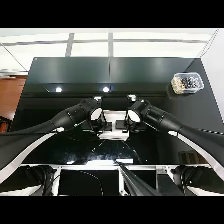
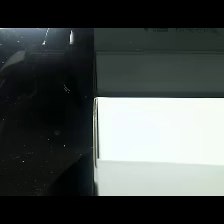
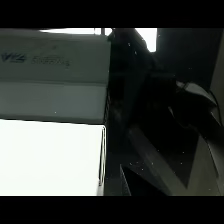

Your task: Fold the box and place the chain.

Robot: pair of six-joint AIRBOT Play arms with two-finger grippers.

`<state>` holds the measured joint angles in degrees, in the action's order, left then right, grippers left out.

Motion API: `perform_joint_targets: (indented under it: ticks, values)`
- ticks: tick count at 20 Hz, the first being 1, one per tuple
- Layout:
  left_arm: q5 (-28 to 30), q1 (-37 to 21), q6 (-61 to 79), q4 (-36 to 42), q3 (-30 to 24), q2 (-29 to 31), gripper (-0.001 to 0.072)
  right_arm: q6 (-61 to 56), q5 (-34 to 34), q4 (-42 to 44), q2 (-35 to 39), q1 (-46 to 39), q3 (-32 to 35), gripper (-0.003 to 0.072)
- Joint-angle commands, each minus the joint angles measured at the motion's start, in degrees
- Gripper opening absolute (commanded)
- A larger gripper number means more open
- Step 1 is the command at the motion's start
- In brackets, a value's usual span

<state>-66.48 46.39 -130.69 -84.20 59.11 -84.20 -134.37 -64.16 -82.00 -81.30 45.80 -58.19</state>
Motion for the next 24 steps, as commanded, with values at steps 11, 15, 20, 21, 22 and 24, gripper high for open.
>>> perform_joint_targets:
  ticks: [11,15,20,21,22,24]
  values:
    - [-0.2,0.0,0.0,-0.1,0.0,0.0,0.0032,-0.8,1.1,1.3,-2.5,0.0,-0.1,0.0168]
    - [-0.2,0.0,0.0,-0.1,0.0,0.0,0.0032,-0.9,1.0,1.8,-3.0,0.0,-0.2,0.0116]
    - [-0.2,0.0,0.0,-0.1,0.0,0.0,0.0032,-0.4,1.0,1.8,-3.0,0.0,-0.2,0.0048]
    - [-0.2,0.0,0.0,-0.1,0.0,0.0,0.0032,-0.4,0.9,1.8,-3.0,0.0,-0.2,0.005]
    - [-0.2,0.0,0.0,-0.1,0.0,0.0,0.0032,-0.5,0.8,1.8,-3.0,0.0,-0.2,0.0095]
    - [-0.2,0.0,0.0,-0.1,0.0,0.0,0.0032,-0.6,1.0,2.1,-2.9,0.0,-0.2,0.0141]
